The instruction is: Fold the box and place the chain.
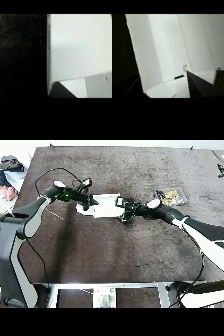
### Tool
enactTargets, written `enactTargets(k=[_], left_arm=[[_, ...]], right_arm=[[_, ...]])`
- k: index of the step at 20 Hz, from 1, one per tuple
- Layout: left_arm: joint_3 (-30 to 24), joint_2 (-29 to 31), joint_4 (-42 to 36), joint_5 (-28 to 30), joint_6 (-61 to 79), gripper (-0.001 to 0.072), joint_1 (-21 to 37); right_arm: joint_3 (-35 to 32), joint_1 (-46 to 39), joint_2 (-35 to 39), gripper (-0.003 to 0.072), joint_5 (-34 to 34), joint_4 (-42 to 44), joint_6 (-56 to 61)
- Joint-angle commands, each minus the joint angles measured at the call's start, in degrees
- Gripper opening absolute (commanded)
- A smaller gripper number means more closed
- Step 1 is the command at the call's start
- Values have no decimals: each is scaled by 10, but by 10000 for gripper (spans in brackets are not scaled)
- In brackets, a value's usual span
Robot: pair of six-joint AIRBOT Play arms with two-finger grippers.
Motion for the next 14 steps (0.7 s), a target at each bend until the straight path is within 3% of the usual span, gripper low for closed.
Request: enactTargets(k=[1,9,14], left_arm=[[0,0,0,0,0,12,0],[0,0,0,0,0,12,0],[0,0,0,0,0,12,0]], right_arm=[[19,-17,0,596,9,16,1],[47,-32,-13,596,26,-15,1],[116,-67,-61,596,129,-15,8]])
